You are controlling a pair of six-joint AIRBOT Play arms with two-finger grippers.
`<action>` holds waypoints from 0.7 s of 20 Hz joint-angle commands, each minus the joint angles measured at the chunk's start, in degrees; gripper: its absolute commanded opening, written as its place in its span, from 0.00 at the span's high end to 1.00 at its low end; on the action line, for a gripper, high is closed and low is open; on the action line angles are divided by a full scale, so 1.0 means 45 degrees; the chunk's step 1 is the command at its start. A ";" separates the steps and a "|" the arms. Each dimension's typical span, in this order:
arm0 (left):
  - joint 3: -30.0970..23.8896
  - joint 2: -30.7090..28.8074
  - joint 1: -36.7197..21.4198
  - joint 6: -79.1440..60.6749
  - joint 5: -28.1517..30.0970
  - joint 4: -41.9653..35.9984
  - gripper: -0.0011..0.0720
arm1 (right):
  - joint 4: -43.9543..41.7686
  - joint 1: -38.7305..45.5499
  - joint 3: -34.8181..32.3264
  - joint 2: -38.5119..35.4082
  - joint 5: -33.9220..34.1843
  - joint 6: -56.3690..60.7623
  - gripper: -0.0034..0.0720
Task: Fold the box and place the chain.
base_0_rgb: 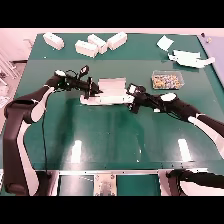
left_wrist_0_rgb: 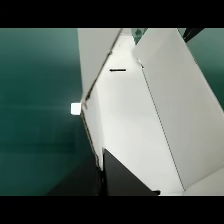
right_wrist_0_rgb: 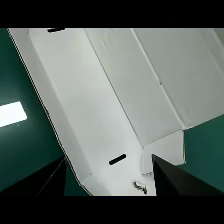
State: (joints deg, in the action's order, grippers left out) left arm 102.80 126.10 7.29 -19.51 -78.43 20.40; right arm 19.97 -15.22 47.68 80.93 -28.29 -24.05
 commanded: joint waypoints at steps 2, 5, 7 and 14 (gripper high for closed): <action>-0.0005 0.0010 0.0010 0.0000 0.0000 0.0000 0.95 | -0.0005 0.0855 0.1112 0.0986 -0.1870 -0.0112 0.12; -0.0005 0.0010 0.0010 0.0000 0.0000 0.0000 0.96 | 0.0204 0.1297 0.1734 0.1321 -0.2686 -0.0340 0.13; -0.0005 0.0010 0.0010 0.0000 0.0000 -0.0005 0.95 | 0.0520 0.1506 0.2074 0.1326 -0.3249 -0.0350 0.13; -0.0005 0.0010 0.0010 -0.0005 0.0000 0.0000 0.95 | 0.2045 0.1608 0.3050 0.2176 -0.3978 -0.0330 0.13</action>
State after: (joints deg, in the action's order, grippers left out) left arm 102.80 126.13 7.29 -19.51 -78.46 20.40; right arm 25.82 -8.21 59.46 89.01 -44.64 -25.56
